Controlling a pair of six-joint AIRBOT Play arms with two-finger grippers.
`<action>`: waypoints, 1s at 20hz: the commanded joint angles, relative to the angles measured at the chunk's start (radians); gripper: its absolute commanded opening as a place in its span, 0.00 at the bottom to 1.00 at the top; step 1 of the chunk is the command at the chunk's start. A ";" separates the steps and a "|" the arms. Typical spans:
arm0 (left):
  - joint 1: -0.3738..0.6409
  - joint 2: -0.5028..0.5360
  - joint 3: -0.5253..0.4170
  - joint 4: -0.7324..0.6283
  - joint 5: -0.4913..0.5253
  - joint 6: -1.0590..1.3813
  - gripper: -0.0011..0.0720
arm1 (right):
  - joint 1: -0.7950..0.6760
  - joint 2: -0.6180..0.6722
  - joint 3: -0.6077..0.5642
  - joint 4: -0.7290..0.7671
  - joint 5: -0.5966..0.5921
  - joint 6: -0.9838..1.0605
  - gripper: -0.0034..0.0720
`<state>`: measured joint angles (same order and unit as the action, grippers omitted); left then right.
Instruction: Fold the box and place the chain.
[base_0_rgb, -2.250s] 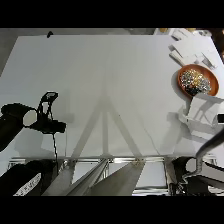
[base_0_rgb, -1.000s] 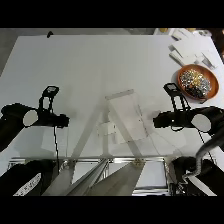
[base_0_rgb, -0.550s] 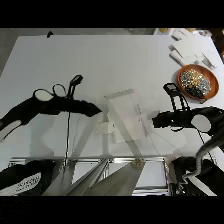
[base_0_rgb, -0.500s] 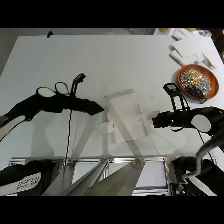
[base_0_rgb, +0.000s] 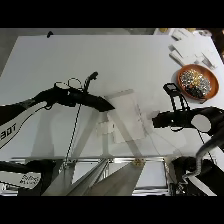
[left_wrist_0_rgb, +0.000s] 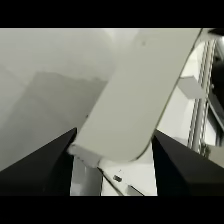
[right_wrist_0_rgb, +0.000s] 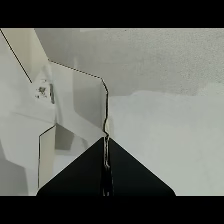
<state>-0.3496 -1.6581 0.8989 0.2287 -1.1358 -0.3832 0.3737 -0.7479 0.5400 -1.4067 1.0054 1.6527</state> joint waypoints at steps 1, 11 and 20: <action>-0.057 -0.018 0.008 0.045 0.003 0.021 0.72 | 0.001 0.001 0.000 0.001 0.000 0.000 0.07; -0.100 -0.023 0.008 0.082 0.073 0.082 0.04 | 0.001 0.001 0.000 0.002 0.001 0.000 0.07; -0.177 0.117 0.011 0.269 0.134 0.399 0.02 | 0.001 0.004 0.061 0.035 0.043 -0.057 0.47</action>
<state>-0.4873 -1.5780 0.9085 0.3901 -1.0325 -0.0761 0.3744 -0.7448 0.5667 -1.3823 1.0180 1.6321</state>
